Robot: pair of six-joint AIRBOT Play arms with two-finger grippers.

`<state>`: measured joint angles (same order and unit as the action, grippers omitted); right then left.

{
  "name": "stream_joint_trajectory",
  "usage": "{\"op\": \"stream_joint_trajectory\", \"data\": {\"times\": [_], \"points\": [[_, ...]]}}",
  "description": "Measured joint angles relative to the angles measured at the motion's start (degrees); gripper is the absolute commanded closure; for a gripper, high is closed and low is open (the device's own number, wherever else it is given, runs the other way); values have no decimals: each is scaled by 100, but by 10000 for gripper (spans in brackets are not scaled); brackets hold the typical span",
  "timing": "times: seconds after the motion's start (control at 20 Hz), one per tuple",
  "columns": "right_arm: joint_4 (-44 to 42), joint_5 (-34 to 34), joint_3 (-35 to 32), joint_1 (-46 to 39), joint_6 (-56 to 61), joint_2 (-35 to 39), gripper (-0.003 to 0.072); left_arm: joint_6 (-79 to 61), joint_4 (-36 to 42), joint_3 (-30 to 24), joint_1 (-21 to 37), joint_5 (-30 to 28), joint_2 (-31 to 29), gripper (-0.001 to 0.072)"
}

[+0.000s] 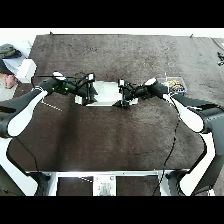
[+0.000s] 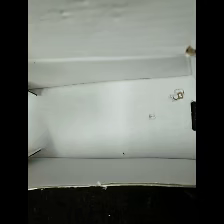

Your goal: Fold the box and place the chain.

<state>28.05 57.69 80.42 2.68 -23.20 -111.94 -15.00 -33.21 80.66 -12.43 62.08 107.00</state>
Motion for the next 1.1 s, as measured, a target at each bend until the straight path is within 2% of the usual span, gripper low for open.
{"op": "stream_joint_trajectory", "data": {"times": [0.15,0.2,0.25,0.4,0.45,0.5,0.65,0.8,0.85,1.1], "points": [[0,0,0,0,-2,0,419,-2,31,-2,0,-24,2,174],[0,-2,0,0,-2,0,419,-4,37,-2,0,-33,2,74],[2,-2,0,0,-4,0,419,-7,44,-2,-2,-37,2,32],[0,-4,0,0,-9,0,419,4,50,-2,-2,-61,2,34],[2,-4,0,0,-11,0,419,31,48,-2,-2,-68,2,83],[2,-4,0,0,-15,0,419,72,37,-2,-2,-81,2,247],[2,-7,0,0,-20,0,419,203,-83,-2,22,-127,0,260],[2,-4,0,0,-22,0,419,262,-201,-2,136,-4,2,608],[0,-4,0,0,-22,0,419,286,-205,-2,168,70,2,695],[0,-4,0,0,-22,0,419,308,-236,-2,402,422,-22,702]]}}
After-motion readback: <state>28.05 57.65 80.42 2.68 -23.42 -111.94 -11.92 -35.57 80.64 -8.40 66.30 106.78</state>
